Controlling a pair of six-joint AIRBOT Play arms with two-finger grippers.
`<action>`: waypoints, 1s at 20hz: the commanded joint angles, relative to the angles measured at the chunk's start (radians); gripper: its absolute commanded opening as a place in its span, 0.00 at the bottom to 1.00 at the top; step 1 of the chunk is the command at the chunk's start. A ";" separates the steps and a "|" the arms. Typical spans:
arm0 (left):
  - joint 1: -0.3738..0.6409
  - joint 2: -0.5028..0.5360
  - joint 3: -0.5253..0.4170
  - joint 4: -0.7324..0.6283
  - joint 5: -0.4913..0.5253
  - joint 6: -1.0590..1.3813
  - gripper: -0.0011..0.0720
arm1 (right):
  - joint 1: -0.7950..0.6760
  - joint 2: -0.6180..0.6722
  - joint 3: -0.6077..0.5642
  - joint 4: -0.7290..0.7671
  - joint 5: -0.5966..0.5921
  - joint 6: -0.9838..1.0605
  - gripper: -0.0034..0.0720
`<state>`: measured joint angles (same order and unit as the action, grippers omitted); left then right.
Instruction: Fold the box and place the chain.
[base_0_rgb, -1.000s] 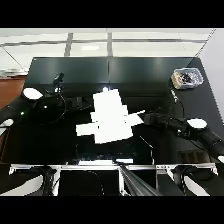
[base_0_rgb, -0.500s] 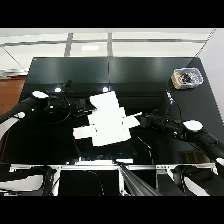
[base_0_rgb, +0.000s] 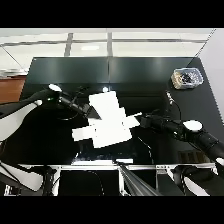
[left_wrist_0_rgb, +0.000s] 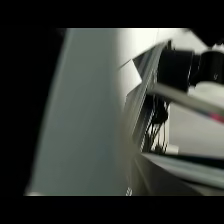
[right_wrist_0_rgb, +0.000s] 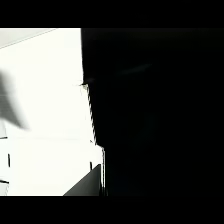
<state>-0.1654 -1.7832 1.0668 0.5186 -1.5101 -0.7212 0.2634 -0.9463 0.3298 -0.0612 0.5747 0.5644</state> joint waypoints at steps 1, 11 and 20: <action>-0.047 -0.063 0.115 0.128 -0.094 0.018 0.38 | 0.000 0.001 0.000 -0.002 0.024 0.000 0.06; -0.039 -0.063 0.156 0.097 -0.090 0.013 0.05 | 0.000 0.001 0.000 -0.019 0.036 0.000 0.06; -0.048 0.265 -0.143 -0.009 0.153 0.263 0.05 | -0.164 0.033 0.278 -0.715 0.608 0.041 0.96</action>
<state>-0.2070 -1.6627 1.0698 0.5968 -1.4982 -0.6235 0.1535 -0.9241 0.5034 -0.5129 0.9279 0.5888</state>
